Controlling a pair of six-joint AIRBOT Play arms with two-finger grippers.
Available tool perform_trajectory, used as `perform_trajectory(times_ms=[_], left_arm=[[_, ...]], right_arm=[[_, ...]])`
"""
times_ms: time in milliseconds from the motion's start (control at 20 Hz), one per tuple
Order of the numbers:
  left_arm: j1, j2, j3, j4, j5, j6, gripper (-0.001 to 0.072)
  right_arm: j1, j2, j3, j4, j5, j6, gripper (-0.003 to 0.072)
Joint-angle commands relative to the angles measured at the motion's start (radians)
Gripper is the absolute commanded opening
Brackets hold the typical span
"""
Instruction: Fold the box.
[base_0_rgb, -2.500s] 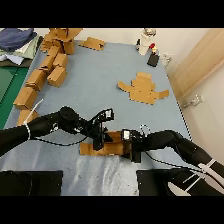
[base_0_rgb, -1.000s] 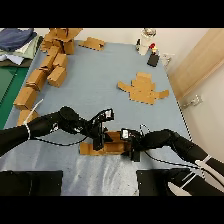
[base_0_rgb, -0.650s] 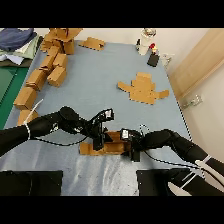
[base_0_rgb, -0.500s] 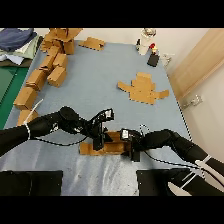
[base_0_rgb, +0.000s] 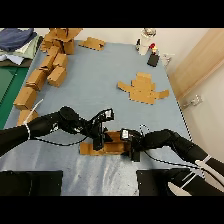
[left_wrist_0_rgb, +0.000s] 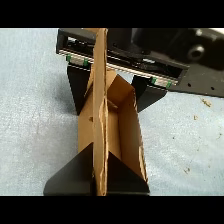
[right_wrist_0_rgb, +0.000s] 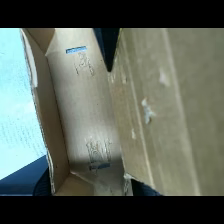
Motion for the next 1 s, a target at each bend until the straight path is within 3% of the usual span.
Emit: perform_trajectory(times_ms=[0, 700, 750, 800, 950], left_arm=[[0.0, -0.001, 0.001, -0.011, 0.001, 0.0, 0.0011], [0.0, -0.003, 0.001, -0.026, 0.018, -0.001, 0.0014], [0.0, -0.003, 0.001, -0.026, 0.027, -0.001, 0.0132], [0.0, -0.002, 0.001, -0.031, 0.044, -0.02, 0.0324], [0.002, -0.001, 0.001, -0.029, 0.056, -0.067, 0.0321]], right_arm=[[0.001, -0.001, -0.001, 0.0, 0.001, 0.0, 0.0499], [0.001, -0.001, 0.0, 0.0, 0.001, 0.0, 0.0499], [0.001, -0.001, 0.0, 0.0, 0.001, 0.0, 0.0499], [0.001, -0.001, -0.001, 0.0, 0.001, 0.0, 0.0499], [0.001, -0.001, 0.0, 0.0, 0.001, 0.0, 0.0499]])
